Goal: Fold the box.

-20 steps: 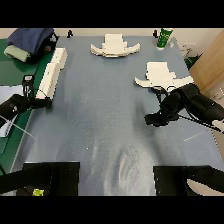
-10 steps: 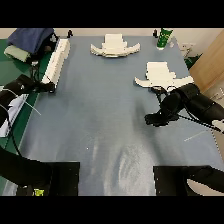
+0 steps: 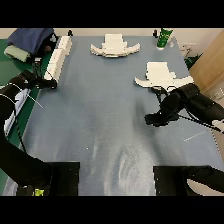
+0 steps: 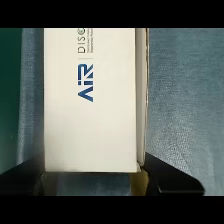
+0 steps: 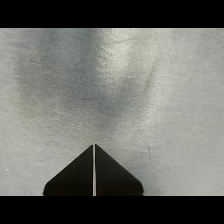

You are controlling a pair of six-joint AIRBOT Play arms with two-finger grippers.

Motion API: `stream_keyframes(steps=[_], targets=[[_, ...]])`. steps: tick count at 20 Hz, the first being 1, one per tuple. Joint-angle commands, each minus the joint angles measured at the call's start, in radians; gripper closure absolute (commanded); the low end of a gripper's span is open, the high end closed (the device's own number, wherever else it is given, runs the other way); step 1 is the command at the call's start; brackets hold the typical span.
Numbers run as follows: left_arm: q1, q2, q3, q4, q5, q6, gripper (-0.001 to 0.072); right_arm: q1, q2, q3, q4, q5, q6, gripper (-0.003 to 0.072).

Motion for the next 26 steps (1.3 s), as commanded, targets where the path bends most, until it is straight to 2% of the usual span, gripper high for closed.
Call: stream_keyframes(steps=[1,9,10,11,15,17,20,23,24,25,26], targets=[[0.000,-0.008,0.008,0.000,-0.002,0.000,0.0246,0.000,-0.001,0.001,0.000,0.000,0.000,0.0663],[-0.001,-0.008,0.008,0.000,-0.002,0.000,0.0242,0.000,-0.001,0.001,0.000,0.000,0.000,0.0663],[-0.001,-0.008,0.008,0.000,-0.002,0.000,0.0144,0.000,-0.001,0.001,0.000,0.000,0.000,0.0663],[-0.001,-0.008,0.008,0.000,-0.003,-0.001,0.0010,0.000,-0.001,0.001,0.000,0.000,0.000,0.0663],[0.003,0.006,0.009,0.010,-0.041,0.000,0.0009,0.000,-0.001,0.001,0.000,0.000,0.000,0.0663],[0.022,0.035,0.010,0.029,-0.108,0.000,0.0009,0.000,-0.001,0.001,0.000,0.000,0.000,0.0663],[0.063,0.116,0.010,0.031,-0.263,0.000,0.0009,0.000,-0.001,0.001,0.000,0.000,0.000,0.0663],[0.099,0.217,0.010,0.031,-0.461,-0.004,0.0010,0.000,-0.001,0.001,0.000,0.000,0.000,0.0663],[0.104,0.251,0.010,0.031,-0.552,-0.006,0.0044,0.000,-0.001,0.001,0.000,0.000,0.000,0.0663],[0.106,0.280,0.010,0.029,-0.635,-0.039,0.0278,0.000,-0.001,0.001,0.000,0.000,0.000,0.0663],[0.105,0.312,0.010,0.024,-0.717,-0.060,0.0641,0.000,-0.001,0.001,0.000,0.000,0.000,0.0663]])
